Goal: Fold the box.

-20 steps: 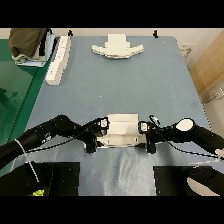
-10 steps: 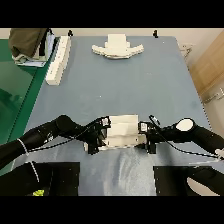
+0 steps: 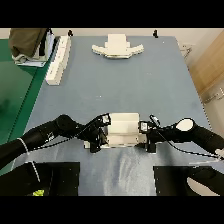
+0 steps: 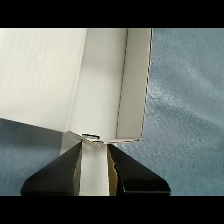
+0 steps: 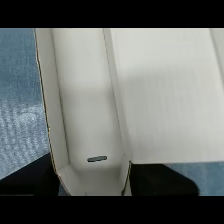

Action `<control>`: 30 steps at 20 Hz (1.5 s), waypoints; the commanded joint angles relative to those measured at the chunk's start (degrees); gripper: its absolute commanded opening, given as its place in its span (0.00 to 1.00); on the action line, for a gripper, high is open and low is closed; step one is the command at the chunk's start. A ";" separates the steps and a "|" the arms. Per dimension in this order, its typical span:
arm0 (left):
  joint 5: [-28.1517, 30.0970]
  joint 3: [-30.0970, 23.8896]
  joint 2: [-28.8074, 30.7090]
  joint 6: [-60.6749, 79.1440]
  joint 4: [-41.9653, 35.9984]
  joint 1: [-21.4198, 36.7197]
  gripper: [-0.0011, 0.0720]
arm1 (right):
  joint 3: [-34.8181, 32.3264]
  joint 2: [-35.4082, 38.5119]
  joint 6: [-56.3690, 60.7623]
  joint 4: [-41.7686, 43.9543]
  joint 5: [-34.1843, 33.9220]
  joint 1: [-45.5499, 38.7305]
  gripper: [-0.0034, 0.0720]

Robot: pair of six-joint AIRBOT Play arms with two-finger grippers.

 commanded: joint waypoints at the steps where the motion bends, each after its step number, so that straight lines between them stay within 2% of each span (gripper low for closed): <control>1: 0.35 0.20 -0.02 0.04 -0.22 0.00 0.32 | 0.00 0.02 -0.13 -0.02 0.20 0.07 0.71; 4: 2.69 0.20 -0.02 0.20 -0.59 -0.04 0.32 | 0.00 0.02 -0.13 -0.02 0.20 0.07 0.71; 19: 5.70 0.17 -0.02 12.28 -2.99 -1.81 0.32 | 0.00 0.02 -0.13 -0.02 0.20 0.07 0.71; 22: 5.66 -0.07 -0.02 13.90 -6.29 -2.01 0.32 | 0.00 0.02 -0.11 -0.02 0.20 0.07 0.71; 23: 5.66 -0.11 -0.02 15.10 -7.65 -2.47 0.21 | 0.00 0.02 -0.13 -0.02 0.20 0.07 0.71; 24: 5.66 -0.11 -0.02 16.37 -8.90 -3.08 0.04 | 0.02 0.02 -0.13 -0.02 0.20 0.07 0.71; 30: 6.12 -0.81 -0.04 16.83 -9.60 -4.20 0.04 | 0.00 0.02 -0.13 -0.02 0.20 0.07 0.71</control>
